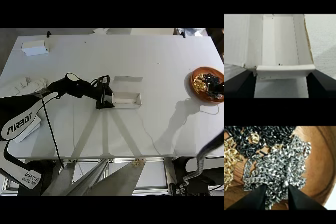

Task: Fold the box and place the chain.

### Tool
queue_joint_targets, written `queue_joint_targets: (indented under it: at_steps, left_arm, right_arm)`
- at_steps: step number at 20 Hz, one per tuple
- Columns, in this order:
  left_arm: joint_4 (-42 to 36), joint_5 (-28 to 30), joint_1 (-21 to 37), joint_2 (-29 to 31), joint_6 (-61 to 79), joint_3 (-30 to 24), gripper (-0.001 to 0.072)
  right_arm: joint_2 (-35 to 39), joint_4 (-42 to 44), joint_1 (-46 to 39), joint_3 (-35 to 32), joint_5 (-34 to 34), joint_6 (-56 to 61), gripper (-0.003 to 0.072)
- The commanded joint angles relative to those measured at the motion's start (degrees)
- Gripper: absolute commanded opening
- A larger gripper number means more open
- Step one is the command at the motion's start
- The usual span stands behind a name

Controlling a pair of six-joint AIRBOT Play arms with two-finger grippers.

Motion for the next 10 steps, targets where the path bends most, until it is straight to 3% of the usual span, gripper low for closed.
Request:
queue_joint_targets:
  at_steps: [1, 2, 4, 10]
  left_arm:
    - [0.02, -0.02, 0.0, 0.02, 0.02, 0.04, 0.0281]
    - [0.02, -0.04, 0.0, 0.02, 0.02, 0.04, 0.0281]
    - [0.02, -0.04, 0.0, 0.02, 0.02, 0.04, 0.0281]
    - [0.0, -0.02, 0.0, 0.02, 0.02, 0.04, 0.0281]
  right_arm:
    - [-1.33, 3.69, -0.04, 1.44, 0.7, -0.07, 0.0173]
    - [-1.36, 3.76, -0.04, 1.44, 1.57, -0.13, 0.0152]
    - [-1.36, 3.78, -0.04, 1.44, 3.41, -1.64, 0.0011]
    - [0.46, 3.8, 0.13, 1.55, 7.96, -3.06, 0.0011]
